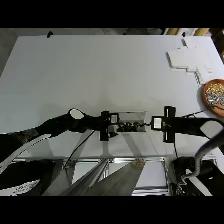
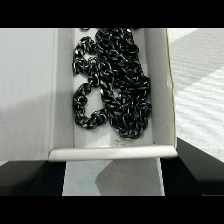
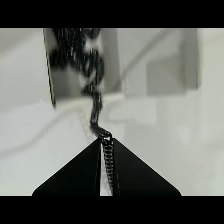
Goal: Fold the box and place the chain.
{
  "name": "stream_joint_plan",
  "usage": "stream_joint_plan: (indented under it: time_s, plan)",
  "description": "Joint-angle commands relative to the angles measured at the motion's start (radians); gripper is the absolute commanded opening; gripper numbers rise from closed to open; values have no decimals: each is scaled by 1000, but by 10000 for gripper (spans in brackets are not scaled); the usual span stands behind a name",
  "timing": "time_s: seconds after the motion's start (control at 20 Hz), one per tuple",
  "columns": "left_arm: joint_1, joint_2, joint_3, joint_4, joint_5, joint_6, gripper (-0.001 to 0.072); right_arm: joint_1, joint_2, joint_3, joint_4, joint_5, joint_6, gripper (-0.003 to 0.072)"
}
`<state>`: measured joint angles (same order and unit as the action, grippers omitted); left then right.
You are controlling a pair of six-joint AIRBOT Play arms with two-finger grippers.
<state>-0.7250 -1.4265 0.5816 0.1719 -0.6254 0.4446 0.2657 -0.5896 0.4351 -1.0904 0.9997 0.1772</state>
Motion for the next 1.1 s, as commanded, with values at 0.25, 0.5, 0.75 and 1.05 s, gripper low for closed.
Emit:
stream_joint_plan:
  time_s: [0.25,0.5,0.75,1.05]
  plan:
    - [0,0,0,0,0,0,345,51,-11,-35,717,-137,10,22]
    - [0,0,0,0,0,0,345,212,-190,-35,591,-261,13,23]
    - [0,0,0,0,0,0,345,214,-228,-7,510,-248,71,166]
    - [0,0,0,0,0,0,345,-17,-179,235,197,96,105,162]
